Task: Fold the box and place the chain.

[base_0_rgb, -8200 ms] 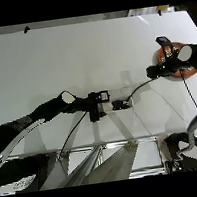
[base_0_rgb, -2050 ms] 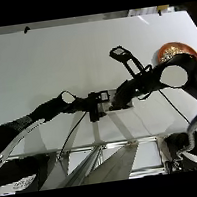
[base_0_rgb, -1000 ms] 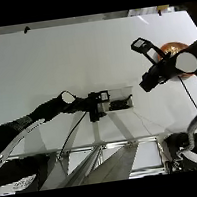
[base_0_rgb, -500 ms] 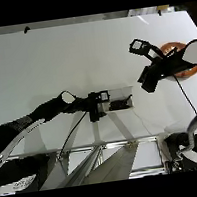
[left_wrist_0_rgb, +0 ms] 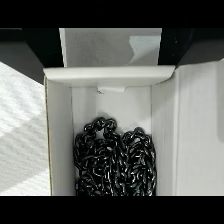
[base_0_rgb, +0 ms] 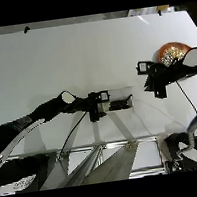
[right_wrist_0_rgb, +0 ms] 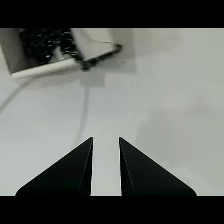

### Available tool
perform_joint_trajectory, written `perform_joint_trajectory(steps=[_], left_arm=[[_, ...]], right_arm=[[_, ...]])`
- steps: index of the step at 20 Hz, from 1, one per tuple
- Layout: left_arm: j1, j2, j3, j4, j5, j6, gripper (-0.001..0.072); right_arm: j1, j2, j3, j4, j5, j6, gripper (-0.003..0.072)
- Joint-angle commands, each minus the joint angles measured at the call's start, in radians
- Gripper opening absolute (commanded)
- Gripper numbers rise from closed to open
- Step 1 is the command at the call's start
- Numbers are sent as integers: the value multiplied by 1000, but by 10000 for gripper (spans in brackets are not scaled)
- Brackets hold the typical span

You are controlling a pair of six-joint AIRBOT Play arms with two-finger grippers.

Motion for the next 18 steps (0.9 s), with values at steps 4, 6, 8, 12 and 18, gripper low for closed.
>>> perform_joint_trajectory(steps=[4, 6, 8, 12, 18], left_arm=[[0, 1, 0, 0, -1, 0, 271], [0, 1, 0, 0, 0, 0, 271], [0, 1, 0, 0, -1, 0, 271], [0, 1, 0, 0, -1, 0, 271], [0, 1, 0, 0, -1, 0, 271]], right_arm=[[-13, -37, -96, 274, -104, -364, 200], [-13, -43, -98, 298, -96, -396, 200], [-10, -63, -98, 298, -89, -396, 201], [38, -110, -98, 288, -104, -397, 201], [40, -116, -98, 178, -142, -360, 166]])
